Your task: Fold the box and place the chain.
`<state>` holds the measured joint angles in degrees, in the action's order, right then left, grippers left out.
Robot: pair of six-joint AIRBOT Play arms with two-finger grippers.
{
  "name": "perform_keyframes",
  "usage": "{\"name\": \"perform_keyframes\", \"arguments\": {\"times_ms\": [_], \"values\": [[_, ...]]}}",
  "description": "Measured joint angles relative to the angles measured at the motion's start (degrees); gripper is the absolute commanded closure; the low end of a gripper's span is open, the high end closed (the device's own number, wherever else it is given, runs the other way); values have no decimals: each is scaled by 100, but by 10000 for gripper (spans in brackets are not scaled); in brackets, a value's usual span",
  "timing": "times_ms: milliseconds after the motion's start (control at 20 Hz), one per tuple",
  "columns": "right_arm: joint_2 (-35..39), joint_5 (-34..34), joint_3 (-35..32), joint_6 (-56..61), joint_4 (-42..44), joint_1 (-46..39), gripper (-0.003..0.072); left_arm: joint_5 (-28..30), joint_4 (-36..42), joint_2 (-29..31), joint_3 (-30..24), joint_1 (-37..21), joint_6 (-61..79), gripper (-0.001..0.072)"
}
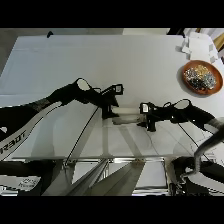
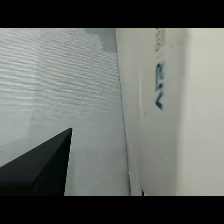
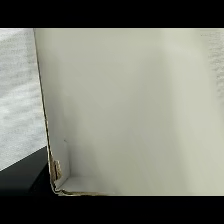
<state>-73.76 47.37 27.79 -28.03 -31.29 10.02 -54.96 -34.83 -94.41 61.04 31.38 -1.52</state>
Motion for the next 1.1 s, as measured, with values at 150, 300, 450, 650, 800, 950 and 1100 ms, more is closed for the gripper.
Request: {"name": "perform_keyframes", "arguments": {"times_ms": [150, 300, 450, 650, 800, 950, 1100], "values": [[0, 0, 0, 0, 0, 0, 298, -120, -208, 256, 0, -92, -66, 136], [0, 0, 0, 4, 0, 0, 298, -398, -638, 656, 0, -201, -461, 137], [0, 0, 0, 9, 0, 0, 298, -798, -1213, 1174, -2, -275, -1080, 485], [0, 0, 0, 9, 0, 0, 298, -1587, -1648, 1856, 0, -240, -2315, 707], [0, 0, 0, 9, 0, 0, 298, -1989, -1679, 2087, -48, 33, -2949, 707], [0, -2, 0, 9, 0, 0, 298, -1545, -1370, 2116, -192, 435, -3244, 707], [0, -2, 0, 9, -2, 0, 298, -450, -1051, 1919, -289, 728, -3567, 707]]}}
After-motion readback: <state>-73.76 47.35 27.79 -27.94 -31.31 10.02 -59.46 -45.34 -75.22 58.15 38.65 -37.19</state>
